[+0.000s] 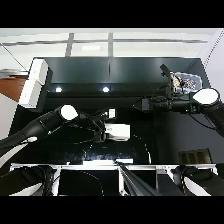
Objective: Fold the box and place the chain.
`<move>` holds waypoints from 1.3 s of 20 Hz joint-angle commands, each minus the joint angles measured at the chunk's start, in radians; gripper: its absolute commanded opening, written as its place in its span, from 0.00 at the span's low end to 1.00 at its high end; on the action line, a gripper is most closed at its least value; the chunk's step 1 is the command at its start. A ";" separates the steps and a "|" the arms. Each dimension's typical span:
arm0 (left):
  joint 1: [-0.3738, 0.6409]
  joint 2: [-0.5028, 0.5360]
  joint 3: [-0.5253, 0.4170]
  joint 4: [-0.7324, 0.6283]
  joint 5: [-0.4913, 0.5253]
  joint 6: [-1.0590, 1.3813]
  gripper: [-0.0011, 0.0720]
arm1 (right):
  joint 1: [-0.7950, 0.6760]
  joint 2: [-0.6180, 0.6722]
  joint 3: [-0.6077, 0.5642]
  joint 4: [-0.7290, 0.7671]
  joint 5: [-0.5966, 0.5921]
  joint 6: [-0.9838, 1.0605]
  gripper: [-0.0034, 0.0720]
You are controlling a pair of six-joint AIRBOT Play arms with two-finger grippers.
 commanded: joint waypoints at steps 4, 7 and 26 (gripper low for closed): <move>0.000 -0.011 0.001 0.000 -0.028 -0.010 0.99 | 0.000 0.001 0.001 0.000 0.000 0.000 0.10; 0.000 -0.011 0.001 0.000 -0.019 -0.010 0.99 | 0.000 0.001 0.001 0.000 0.000 0.000 0.10; -0.001 -0.011 0.001 0.018 -0.028 -0.012 0.99 | 0.000 0.001 0.001 0.000 0.000 0.000 0.10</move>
